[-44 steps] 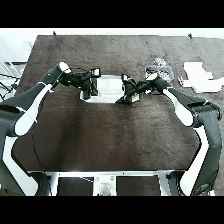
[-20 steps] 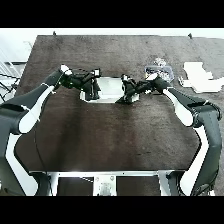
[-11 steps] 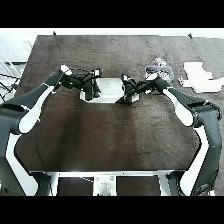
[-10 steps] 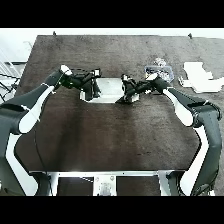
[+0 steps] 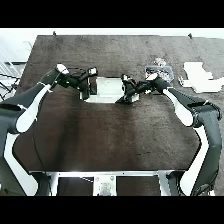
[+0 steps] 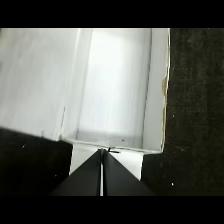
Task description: Fold the box and place the chain.
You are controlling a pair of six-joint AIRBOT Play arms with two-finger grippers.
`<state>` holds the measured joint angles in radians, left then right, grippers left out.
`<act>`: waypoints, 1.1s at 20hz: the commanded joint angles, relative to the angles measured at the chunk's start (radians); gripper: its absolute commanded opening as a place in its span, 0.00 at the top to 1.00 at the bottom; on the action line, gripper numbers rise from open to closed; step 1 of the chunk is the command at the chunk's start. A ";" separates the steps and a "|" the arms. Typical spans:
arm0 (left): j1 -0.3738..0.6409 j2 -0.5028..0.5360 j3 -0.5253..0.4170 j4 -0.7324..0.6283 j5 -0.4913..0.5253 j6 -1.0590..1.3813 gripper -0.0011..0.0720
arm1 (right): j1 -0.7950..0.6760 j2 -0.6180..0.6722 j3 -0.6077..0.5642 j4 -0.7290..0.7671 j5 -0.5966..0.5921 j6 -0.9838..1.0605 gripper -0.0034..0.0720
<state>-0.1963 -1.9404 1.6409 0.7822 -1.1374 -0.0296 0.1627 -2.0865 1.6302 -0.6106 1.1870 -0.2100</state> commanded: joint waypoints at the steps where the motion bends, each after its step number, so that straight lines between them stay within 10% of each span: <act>1: 0.032 0.003 0.024 -0.008 -0.063 -0.095 0.96 | 0.000 -0.001 0.000 0.000 0.000 0.000 0.28; 9: 0.146 0.162 0.023 -0.071 -0.100 -0.512 0.97 | 0.000 -0.001 0.000 0.000 0.000 0.000 0.28; 15: 0.177 0.412 -0.313 -0.007 0.114 -0.814 0.97 | 0.000 -0.001 0.000 0.000 0.000 0.000 0.28; 22: 0.184 0.417 -0.408 -0.005 0.137 -0.955 0.96 | 0.000 -0.001 0.000 0.000 0.000 0.000 0.29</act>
<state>-0.0154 -1.5330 1.2644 0.7731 -1.0176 -0.9024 0.1627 -2.0865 1.6302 -0.6106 1.1870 -0.2104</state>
